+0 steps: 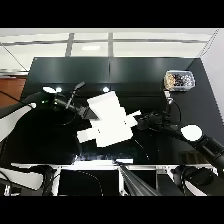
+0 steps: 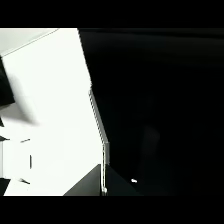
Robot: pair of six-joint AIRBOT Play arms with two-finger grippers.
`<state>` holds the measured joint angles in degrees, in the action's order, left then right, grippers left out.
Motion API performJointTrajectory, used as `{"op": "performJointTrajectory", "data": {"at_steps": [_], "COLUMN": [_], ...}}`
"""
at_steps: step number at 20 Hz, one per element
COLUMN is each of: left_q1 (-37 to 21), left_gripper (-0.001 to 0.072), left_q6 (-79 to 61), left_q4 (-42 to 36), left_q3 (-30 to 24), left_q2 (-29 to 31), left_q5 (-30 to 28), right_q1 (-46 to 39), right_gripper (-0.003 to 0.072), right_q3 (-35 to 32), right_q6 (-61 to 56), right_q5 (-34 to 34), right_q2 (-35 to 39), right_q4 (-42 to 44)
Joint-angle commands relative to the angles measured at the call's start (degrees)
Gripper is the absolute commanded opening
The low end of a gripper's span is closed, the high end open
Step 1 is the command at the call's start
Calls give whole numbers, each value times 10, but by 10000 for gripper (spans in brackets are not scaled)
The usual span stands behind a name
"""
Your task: Fold the box and place the chain.
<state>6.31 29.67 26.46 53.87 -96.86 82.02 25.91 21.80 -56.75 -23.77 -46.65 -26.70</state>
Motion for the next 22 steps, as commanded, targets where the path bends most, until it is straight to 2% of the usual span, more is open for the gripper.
{"op": "performJointTrajectory", "data": {"at_steps": [1, 3, 4, 5, 7, 8, 9, 10, 11, 12, 13, 15, 18, 20, 22], "left_q1": [13, 21, 23, 23, 22, 22, 22, 22, 22, 22, 22, 22, 27, 46, 76], "left_gripper": [480, 469, 368, 337, 107, 106, 36, 31, 30, 30, 29, 29, 26, 25, 25], "left_q6": [-27, -40, -40, -46, -69, -73, -75, -82, -86, -86, -86, -85, -83, -83, -107], "left_q4": [39, 48, 48, 47, 48, 48, 48, 48, 48, 47, 48, 56, 83, 95, 96], "left_q3": [27, 34, 36, 36, 37, 37, 37, 37, 37, 38, 38, 38, 38, 37, 30], "left_q2": [-31, -34, -34, -34, -34, -34, -34, -33, -33, -33, -31, -25, -14, 14, 60], "left_q5": [31, 28, 20, 17, 20, 25, 26, 27, 27, 28, 29, 31, 31, 16, -16], "right_q1": [0, 0, 0, 0, 0, 0, 0, 0, -3, -13, -32, -99, -183, -208, -209], "right_gripper": [10, 9, 10, 10, 10, 10, 10, 21, 198, 554, 687, 686, 686, 686, 683], "right_q3": [0, 0, 0, 0, 0, 0, 0, 0, 1, 2, 7, 42, 126, 173, 185], "right_q6": [-1, -3, -3, -3, -3, -3, -3, -3, -3, -3, -3, -2, 35, 91, 108], "right_q5": [-3, -3, -3, -4, -5, -4, -5, -5, -14, -33, -63, -169, -298, -356, -377], "right_q2": [1, 1, 1, 1, 1, 1, 1, 1, 1, 1, 1, 2, 2, 2, 1], "right_q4": [1, 1, 1, 1, 0, 0, 0, 0, 0, -7, -17, -86, -262, -356, -403]}}
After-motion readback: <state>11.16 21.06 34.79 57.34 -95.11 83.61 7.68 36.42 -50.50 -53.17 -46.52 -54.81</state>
